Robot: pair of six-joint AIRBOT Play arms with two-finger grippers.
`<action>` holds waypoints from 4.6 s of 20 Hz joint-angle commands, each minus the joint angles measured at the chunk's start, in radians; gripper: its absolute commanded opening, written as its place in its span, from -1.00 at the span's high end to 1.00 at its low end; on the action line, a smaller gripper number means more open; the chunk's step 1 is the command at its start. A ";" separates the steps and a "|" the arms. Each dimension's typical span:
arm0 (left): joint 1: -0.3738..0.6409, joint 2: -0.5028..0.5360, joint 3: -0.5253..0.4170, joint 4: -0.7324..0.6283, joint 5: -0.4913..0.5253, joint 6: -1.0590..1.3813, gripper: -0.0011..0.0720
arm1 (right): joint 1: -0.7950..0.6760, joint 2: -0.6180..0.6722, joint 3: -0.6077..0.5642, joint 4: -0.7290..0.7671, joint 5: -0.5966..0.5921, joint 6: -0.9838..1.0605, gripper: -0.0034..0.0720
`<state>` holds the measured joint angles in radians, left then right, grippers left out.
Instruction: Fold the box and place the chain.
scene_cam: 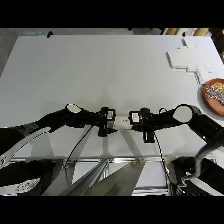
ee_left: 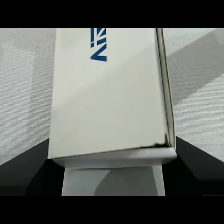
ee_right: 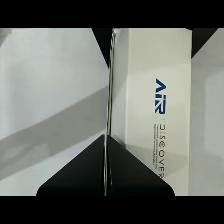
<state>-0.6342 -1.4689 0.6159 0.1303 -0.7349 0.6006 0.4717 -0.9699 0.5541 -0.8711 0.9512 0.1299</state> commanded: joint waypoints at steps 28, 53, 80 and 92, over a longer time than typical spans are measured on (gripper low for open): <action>0.001 0.000 0.000 0.001 -0.002 0.002 0.89 | 0.001 -0.138 0.000 0.116 -0.051 0.002 0.87; 0.001 0.000 0.000 0.001 -0.002 0.002 0.89 | -0.193 0.053 0.000 0.002 0.055 0.004 0.87; 0.001 0.000 0.000 0.001 -0.002 0.002 0.89 | -0.193 0.028 -0.097 -0.036 0.026 -0.052 0.87; 0.001 0.000 0.000 0.001 -0.002 0.002 0.89 | -0.193 0.176 -0.082 -0.015 -0.018 0.056 0.87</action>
<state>-0.6342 -1.4689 0.6155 0.1287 -0.7391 0.6022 0.2779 -0.8181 0.4686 -0.9112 0.9234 0.1696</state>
